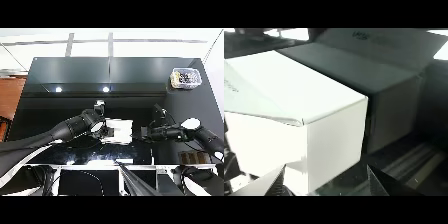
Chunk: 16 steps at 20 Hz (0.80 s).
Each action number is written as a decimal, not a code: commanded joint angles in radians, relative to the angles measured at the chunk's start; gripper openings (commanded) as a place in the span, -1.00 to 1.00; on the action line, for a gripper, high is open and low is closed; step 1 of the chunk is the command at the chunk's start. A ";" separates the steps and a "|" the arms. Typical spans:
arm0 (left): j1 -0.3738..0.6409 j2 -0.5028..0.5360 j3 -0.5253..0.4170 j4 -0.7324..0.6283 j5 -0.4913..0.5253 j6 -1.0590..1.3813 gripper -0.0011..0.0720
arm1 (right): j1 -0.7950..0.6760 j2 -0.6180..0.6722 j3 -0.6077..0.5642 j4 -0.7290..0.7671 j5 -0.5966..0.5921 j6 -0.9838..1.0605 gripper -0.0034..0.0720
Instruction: Fold the box and place the chain.
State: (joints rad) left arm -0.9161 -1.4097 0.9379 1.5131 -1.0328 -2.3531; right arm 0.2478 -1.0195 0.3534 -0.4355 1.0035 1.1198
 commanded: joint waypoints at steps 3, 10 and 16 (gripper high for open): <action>0.001 0.000 0.001 0.001 0.003 0.000 -0.90 | 0.243 0.000 0.095 -0.142 -0.225 0.296 0.44; 0.002 0.000 0.001 0.001 0.003 0.000 -0.90 | 0.446 -0.009 0.289 -0.793 -0.132 1.014 0.34; 0.002 0.000 0.001 0.001 0.004 0.000 -0.90 | 0.490 -0.100 0.359 -0.840 -0.082 1.088 0.06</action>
